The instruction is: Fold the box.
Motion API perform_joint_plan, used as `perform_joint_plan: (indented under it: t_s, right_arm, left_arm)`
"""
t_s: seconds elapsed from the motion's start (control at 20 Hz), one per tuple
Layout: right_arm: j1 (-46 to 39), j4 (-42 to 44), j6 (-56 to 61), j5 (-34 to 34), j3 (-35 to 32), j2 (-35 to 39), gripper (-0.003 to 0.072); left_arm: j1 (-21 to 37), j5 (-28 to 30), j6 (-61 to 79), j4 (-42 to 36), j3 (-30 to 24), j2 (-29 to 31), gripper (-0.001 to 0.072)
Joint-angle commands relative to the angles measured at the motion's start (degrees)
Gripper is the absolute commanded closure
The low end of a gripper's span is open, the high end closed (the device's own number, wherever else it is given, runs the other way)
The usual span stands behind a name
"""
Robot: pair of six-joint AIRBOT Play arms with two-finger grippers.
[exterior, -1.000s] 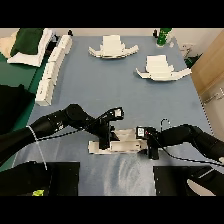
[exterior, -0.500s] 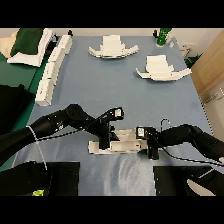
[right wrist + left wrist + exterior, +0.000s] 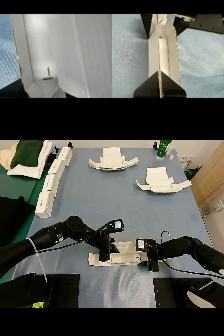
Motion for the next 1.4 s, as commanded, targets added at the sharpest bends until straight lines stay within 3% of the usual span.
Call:
perform_joint_plan:
  t_s: [0.0,0.05,0.1,0.15,0.2,0.4,0.5,0.55,0.6,0.65,0.75,0.85,0.95,1.1,1.35]
  right_arm:
    - [0.0,0.0,0.0,0.0,0.1,0.0,0.0182]
    - [0.0,0.0,0.0,0.0,0.1,0.0,0.0182]
    - [0.0,0.0,0.0,0.0,0.1,0.0,0.0181]
    - [0.0,0.0,0.0,0.0,0.1,0.0,0.0182]
    - [0.0,0.0,0.0,0.0,0.1,0.0,0.0182]
    - [0.0,0.0,0.0,0.0,0.1,0.0,0.0182]
    - [0.0,0.0,0.0,0.0,0.1,0.0,0.0182]
    - [0.0,0.0,0.0,0.0,0.1,0.0,0.0182]
    - [0.0,0.0,0.0,0.0,0.1,0.0,0.0182]
    - [0.0,0.0,0.0,0.0,0.1,0.0,0.0182]
    - [0.0,0.0,0.0,0.0,0.1,0.0,0.0182]
    - [0.0,0.0,0.0,0.0,0.1,0.0,0.0182]
    - [0.0,0.0,0.0,0.0,0.1,0.0,0.0182]
    - [0.0,0.0,0.0,0.0,0.1,0.0,0.0182]
    - [0.0,0.0,0.0,0.0,0.0,0.0,0.0182]
  left_arm:
    - [0.0,0.9,-0.1,-0.7,0.0,0.0,0.0693]
    - [0.1,0.9,-0.2,-0.7,0.0,0.0,0.0692]
    - [0.1,0.9,-0.2,-0.5,0.0,0.0,0.0550]
    - [0.1,1.0,-1.0,-0.5,0.0,0.2,0.0228]
    - [0.1,1.0,-3.5,-0.4,0.0,0.5,0.0161]
    - [0.1,0.1,-16.4,10.9,0.0,5.5,0.0161]
    - [0.1,-3.5,-29.2,19.3,0.0,10.3,0.0164]
    - [0.1,-6.4,-36.8,23.0,0.0,12.9,0.0234]
    - [0.1,-9.9,-44.5,25.6,0.0,15.3,0.0425]
    - [0.0,-13.6,-50.9,27.1,0.0,17.3,0.0704]
    - [-0.1,-18.8,-61.5,26.0,0.0,19.6,0.0695]
    - [-0.8,-17.6,-66.9,18.6,0.0,19.5,0.0696]
    - [-3.4,-9.9,-67.0,10.1,0.0,17.3,0.0695]
    - [-5.8,2.2,-67.0,5.0,0.9,11.6,0.0695]
    - [-0.5,9.7,-67.6,2.1,6.8,3.0,0.0695]
